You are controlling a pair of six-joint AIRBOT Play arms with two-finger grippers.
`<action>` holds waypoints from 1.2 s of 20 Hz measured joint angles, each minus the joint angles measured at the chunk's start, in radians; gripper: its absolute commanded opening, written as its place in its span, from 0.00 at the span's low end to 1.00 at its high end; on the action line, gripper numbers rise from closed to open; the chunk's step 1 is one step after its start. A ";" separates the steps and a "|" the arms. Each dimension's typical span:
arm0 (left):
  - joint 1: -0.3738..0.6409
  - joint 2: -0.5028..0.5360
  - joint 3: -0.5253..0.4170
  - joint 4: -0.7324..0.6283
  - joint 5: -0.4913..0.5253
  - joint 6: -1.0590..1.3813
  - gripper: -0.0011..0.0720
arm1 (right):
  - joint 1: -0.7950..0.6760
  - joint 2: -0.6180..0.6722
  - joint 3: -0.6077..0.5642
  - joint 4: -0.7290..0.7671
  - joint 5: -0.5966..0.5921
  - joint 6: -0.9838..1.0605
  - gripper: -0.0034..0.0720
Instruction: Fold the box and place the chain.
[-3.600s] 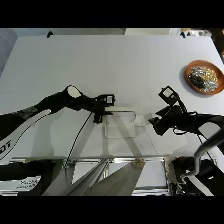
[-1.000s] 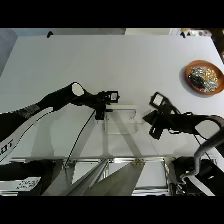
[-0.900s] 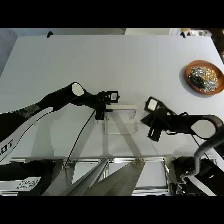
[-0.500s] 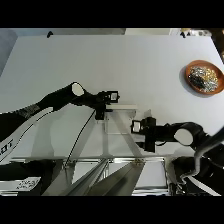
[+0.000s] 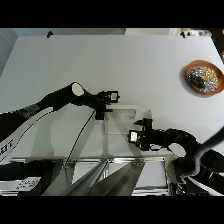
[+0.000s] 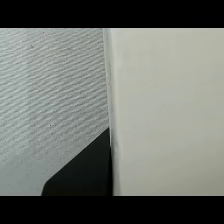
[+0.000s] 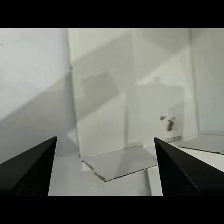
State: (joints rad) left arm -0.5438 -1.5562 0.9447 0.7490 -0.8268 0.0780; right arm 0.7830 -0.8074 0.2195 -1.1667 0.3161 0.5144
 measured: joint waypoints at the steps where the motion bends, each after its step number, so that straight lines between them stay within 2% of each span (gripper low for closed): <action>1: 0.000 0.000 0.000 0.000 0.000 0.000 0.03 | 0.002 -0.003 -0.002 -0.013 -0.016 0.001 0.98; 14: 0.000 0.000 0.000 0.000 0.000 0.000 0.03 | 0.003 -0.058 0.017 -0.068 -0.140 -0.015 0.97; 24: 0.000 0.000 0.000 0.000 0.000 0.000 0.03 | -0.119 -0.059 0.117 -0.050 -0.047 -0.049 0.97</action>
State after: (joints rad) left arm -0.5438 -1.5566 0.9447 0.7490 -0.8268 0.0780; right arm 0.6640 -0.8661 0.3367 -1.2171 0.2691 0.4656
